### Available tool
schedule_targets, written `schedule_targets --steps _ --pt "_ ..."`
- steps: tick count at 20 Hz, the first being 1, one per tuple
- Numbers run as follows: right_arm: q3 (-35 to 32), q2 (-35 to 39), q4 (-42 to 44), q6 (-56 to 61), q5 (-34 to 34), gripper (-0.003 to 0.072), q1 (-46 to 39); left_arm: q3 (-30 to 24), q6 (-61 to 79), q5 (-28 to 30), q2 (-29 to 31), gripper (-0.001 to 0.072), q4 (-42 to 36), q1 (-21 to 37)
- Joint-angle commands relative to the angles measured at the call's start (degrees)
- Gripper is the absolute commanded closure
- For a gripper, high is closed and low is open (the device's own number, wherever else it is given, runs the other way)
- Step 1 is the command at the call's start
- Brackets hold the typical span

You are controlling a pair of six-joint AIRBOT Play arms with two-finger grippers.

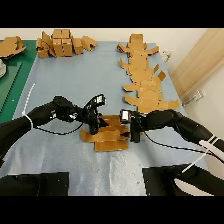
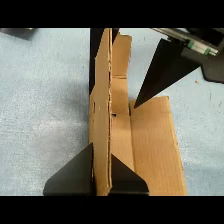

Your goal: Fold the box.

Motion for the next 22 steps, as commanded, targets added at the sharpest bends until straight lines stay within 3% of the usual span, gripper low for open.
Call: schedule_targets --steps 1,7,12,14,18,22 --pt "1.8 0.9 0.5 -0.7 -7.3 0.0122 -2.2 0.0 0.0 0.0 0.0 0.0697 0.0 0.0" --pt "-0.1 11.8 -7.8 9.6 -9.3 0.0122 -3.8 0.0 0.0 0.0 0.0 0.0697 0.0 0.0" --pt "-7.8 17.8 -3.5 9.9 -10.1 0.0121 2.4 0.0 0.0 0.0 0.0 0.0697 0.0 0.0" --pt "-11.1 17.9 -3.4 10.3 -4.8 0.0122 7.5 0.0 0.0 0.0 0.0 0.0697 0.0 0.0" --pt "-13.3 16.1 -8.4 10.2 12.6 0.0121 15.1 0.0 0.0 0.1 0.0 0.0697 0.0 0.0" --pt "-13.3 14.2 -7.1 10.2 8.5 0.0121 15.6 0.0 0.0 0.0 0.0 0.0696 0.0 0.0"
